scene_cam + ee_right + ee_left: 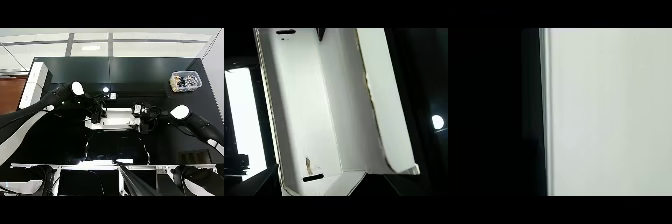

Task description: Fold the box and place the chain.

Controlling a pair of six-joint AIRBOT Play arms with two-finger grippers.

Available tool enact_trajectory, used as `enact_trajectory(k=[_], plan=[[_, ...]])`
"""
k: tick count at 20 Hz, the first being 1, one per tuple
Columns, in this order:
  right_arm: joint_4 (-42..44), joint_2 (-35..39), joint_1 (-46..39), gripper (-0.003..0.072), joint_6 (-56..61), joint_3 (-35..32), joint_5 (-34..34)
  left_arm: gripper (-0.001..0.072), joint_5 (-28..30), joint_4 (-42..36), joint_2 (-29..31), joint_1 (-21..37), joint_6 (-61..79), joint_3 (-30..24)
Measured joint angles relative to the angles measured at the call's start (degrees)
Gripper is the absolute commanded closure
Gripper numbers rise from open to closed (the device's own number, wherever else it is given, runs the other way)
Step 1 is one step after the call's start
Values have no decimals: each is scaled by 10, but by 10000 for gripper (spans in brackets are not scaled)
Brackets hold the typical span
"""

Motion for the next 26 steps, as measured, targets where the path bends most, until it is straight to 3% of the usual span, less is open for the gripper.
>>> enact_trajectory(k=[10, 26], plan=[[37, -69, -2, -18, -57, 0, 12, 682, 0, -3, 0, 0, 0, 0], [12, -93, -1, -18, -62, 3, 9, 682, -7, -5, 0, 0, -14, 0]])
